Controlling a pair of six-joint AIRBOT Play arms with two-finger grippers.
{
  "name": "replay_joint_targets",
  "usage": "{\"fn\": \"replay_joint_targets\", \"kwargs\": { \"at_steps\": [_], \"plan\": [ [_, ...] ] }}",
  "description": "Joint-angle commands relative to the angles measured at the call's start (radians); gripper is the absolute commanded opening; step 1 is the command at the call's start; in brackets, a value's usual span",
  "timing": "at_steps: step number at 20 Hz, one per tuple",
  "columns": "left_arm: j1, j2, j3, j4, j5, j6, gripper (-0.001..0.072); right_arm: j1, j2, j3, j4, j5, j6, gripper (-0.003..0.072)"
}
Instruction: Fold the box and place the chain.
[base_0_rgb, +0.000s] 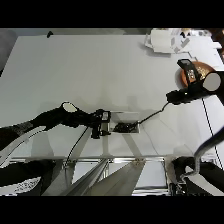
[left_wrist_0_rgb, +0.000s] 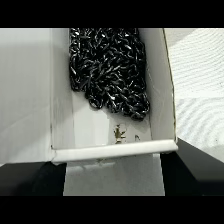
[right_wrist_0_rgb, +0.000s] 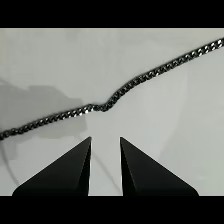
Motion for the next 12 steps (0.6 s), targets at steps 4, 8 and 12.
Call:
{"fn": "replay_joint_targets", "kwargs": {
  "at_steps": [4, 8, 12],
  "plan": [
    [0.000, 0.001, 0.000, 0.000, 0.000, 0.000, 0.0150, 0.001, -0.084, -0.120, 0.005, -0.134, 0.025, 0.0301],
    [0.000, 0.001, 0.000, 0.000, 0.000, 0.000, 0.0150, 0.001, -0.165, -0.125, 0.005, -0.184, 0.025, 0.0301],
    [0.000, 0.001, 0.000, 0.000, 0.000, 0.000, 0.0150, 0.001, -0.222, -0.125, 0.005, -0.215, 0.025, 0.0300]
  ]
}}
